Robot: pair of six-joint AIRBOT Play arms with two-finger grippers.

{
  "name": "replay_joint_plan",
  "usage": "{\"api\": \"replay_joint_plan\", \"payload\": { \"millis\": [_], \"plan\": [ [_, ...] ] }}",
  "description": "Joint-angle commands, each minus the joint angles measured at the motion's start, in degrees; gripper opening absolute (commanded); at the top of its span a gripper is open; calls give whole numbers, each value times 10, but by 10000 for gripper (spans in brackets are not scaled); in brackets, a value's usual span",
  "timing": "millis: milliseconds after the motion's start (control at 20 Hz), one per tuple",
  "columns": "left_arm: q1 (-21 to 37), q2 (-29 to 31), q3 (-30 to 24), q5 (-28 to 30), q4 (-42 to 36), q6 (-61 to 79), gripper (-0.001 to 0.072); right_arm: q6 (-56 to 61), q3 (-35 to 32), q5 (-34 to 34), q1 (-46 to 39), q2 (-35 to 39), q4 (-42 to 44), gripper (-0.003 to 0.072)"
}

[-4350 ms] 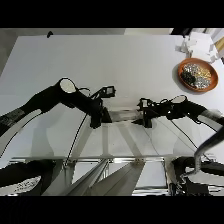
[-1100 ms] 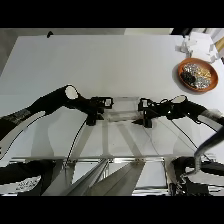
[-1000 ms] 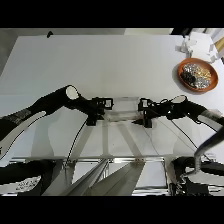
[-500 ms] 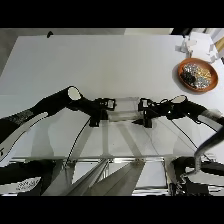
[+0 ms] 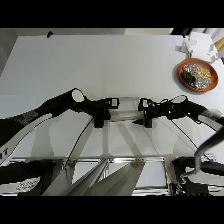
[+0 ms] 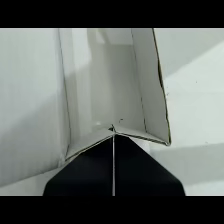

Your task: Fold the box and place the chain.

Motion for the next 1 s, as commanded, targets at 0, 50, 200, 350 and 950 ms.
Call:
{"api": "replay_joint_plan", "payload": {
  "millis": [0,50,200,350,950],
  "plan": [
    [-1,-1,0,3,-15,-73,4,0,0,0,1,0,0,414],
    [-1,-2,0,2,-17,-91,5,0,0,0,1,0,0,414],
    [-1,-2,0,1,-31,-91,12,0,0,0,1,0,0,414],
    [-1,-4,0,-3,-41,-88,45,0,0,0,1,0,0,414],
    [-6,-3,0,-34,-31,-154,8,0,0,0,1,0,0,414]
  ]
}}
